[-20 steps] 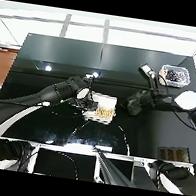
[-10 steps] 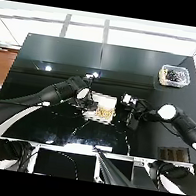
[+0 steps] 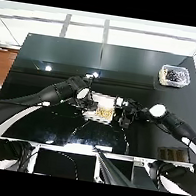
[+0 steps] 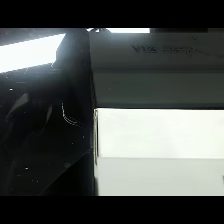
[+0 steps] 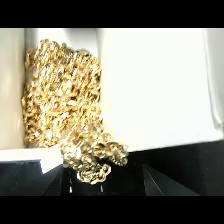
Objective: Fold the box and place the chain.
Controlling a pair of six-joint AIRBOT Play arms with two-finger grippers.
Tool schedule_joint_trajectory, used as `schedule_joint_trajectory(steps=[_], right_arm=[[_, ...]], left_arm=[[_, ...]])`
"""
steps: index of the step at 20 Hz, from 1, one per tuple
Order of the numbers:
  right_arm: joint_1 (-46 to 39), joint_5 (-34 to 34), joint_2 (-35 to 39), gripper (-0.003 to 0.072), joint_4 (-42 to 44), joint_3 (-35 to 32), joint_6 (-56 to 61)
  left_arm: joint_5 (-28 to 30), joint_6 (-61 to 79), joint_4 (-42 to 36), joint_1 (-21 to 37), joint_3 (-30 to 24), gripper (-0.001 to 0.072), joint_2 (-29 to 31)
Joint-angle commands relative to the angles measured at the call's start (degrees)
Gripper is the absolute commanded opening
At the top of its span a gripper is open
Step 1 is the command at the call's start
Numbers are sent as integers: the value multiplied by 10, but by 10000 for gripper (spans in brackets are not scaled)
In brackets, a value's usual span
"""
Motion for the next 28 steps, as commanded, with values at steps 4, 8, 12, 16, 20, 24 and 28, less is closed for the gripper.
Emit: schedule_joint_trajectory(steps=[4,8,12,16,20,24,28], right_arm=[[2,2,-17,43,25,0,-22],[0,-2,-5,12,11,1,34],[-30,31,58,12,-32,3,193],[-83,203,143,13,-43,52,282],[-85,268,167,13,96,105,349],[-40,230,165,14,176,105,349],[4,196,157,14,161,105,349]], left_arm=[[0,0,0,0,0,29,0],[0,0,0,0,0,29,0],[0,0,0,0,0,29,0],[0,0,0,0,0,29,0],[0,0,0,0,0,29,0],[0,0,0,0,0,29,0],[0,0,0,0,0,29,0]])
